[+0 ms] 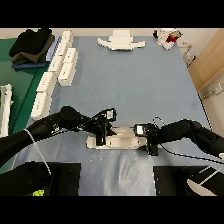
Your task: Fold the box.
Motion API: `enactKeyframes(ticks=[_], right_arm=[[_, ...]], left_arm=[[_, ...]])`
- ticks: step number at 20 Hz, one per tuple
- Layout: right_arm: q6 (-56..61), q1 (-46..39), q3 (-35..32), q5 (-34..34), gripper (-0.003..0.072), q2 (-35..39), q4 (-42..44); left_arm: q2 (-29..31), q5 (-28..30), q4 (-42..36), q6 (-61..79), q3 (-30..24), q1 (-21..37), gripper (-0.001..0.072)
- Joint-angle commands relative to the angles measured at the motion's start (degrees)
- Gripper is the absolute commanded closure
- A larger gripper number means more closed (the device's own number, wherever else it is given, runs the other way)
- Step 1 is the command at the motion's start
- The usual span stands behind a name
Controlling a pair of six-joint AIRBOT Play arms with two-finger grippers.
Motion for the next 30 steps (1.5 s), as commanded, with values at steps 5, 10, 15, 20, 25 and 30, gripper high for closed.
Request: enactKeyframes(ticks=[5,10,15,20,25,30], right_arm=[[-0.2,0.1,-1.2,1.3,0.0145,0.0,0.2],[-0.1,0.6,-1.2,1.3,0.0141,0.0,0.2],[-0.2,1.2,-1.2,1.7,0.008,0.0,0.2],[-0.2,1.2,-1.2,2.8,0.0083,0.0,0.2],[-0.2,1.2,-1.2,4.1,0.0152,0.0,-2.3],[-0.2,1.2,-1.2,4.2,0.0152,0.0,-2.6]], left_arm=[[0.0,0.1,0.0,0.0,0.0,0.0,0.0695],[0.0,0.1,0.0,0.0,0.0,0.0,0.0695],[0.0,0.2,0.0,0.0,0.0,0.0,0.0695],[0.0,0.1,0.0,0.0,0.0,0.0,0.0695],[0.0,0.1,0.0,0.0,0.0,0.0,0.0695],[0.0,0.1,0.0,0.0,0.0,0.0,0.0695]])
